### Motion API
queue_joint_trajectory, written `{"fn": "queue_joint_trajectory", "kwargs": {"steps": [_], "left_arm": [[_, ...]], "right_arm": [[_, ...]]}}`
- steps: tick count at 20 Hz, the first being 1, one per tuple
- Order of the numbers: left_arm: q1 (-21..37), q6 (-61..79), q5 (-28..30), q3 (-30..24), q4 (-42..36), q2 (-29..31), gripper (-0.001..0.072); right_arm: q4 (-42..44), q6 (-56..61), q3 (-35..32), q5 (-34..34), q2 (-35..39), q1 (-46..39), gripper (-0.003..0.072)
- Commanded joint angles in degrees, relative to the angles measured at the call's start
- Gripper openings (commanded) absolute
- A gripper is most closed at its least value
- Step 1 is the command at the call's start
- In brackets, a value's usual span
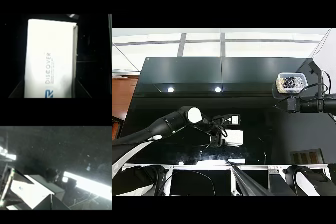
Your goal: Fold the box and place the chain.
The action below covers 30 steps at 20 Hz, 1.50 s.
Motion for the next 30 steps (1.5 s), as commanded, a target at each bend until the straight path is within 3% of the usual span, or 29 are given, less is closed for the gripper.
{"fn": "queue_joint_trajectory", "kwargs": {"steps": [1, 3, 4, 5, 6, 10, 14, 17, 19, 23, 27, 28, 29, 30], "left_arm": [[-2.4, 0.6, 3.1, 0.0, 0.5, -3.4, 0.0704], [-2.6, -1.1, 3.2, 0.0, 0.9, -3.9, 0.0691], [-2.3, -3.2, 3.4, 0.1, 1.1, -3.4, 0.0605], [-1.4, -4.2, 3.3, 0.1, 1.9, -2.4, 0.0443], [0.0, -5.2, 2.8, 0.1, 3.1, -1.1, 0.038], [13.2, -13.5, 0.3, 0.1, 11.1, 5.1, 0.0379], [36.5, -21.7, 3.5, 3.8, 19.8, 4.7, 0.0382], [53.4, -33.5, 2.7, 16.7, 20.4, -4.9, 0.0382], [60.4, -36.0, -0.5, 26.8, 20.7, -13.8, 0.0383], [64.1, -43.5, -2.8, 47.0, 26.0, -28.9, 0.0394], [63.2, -44.5, -3.0, 57.9, 27.2, -37.5, 0.0409], [62.9, -46.8, -3.0, 58.6, 27.2, -38.2, 0.0534], [62.5, -48.5, -3.5, 59.2, 27.7, -38.0, 0.0707], [62.2, -48.5, -6.9, 60.7, 29.2, -37.6, 0.0707]], "right_arm": [[0.0, 0.0, 0.0, -0.2, 0.1, 0.0, 0.0011], [0.1, 0.0, 0.0, 0.0, 0.1, 0.0, 0.0011], [0.1, 0.0, 0.0, 0.2, 0.1, 0.0, 0.0011], [0.1, 0.0, 0.0, 0.2, 0.1, 0.0, 0.0011], [0.1, 0.0, 0.0, 0.2, 0.1, 0.0, 0.0012], [0.1, 0.1, 0.0, 0.2, 0.1, 0.0, 0.0012], [0.3, 1.1, 0.0, 0.2, 0.1, 0.0, 0.0011], [0.4, 1.9, 0.0, 0.2, 0.1, 0.0, 0.0012], [0.4, 3.9, 0.0, 0.2, 0.1, 0.0, 0.0011], [0.3, 7.0, 0.0, 1.1, 0.1, 0.3, 0.0011], [0.3, 8.2, 0.0, -0.7, 0.1, 2.0, 0.0011], [0.3, 8.4, 0.0, -1.1, 0.1, 2.3, 0.0011], [0.3, 8.5, 0.0, -1.1, 0.1, 2.6, 0.0011], [0.3, 8.4, 0.0, -1.0, 0.1, 3.0, 0.0011]]}}
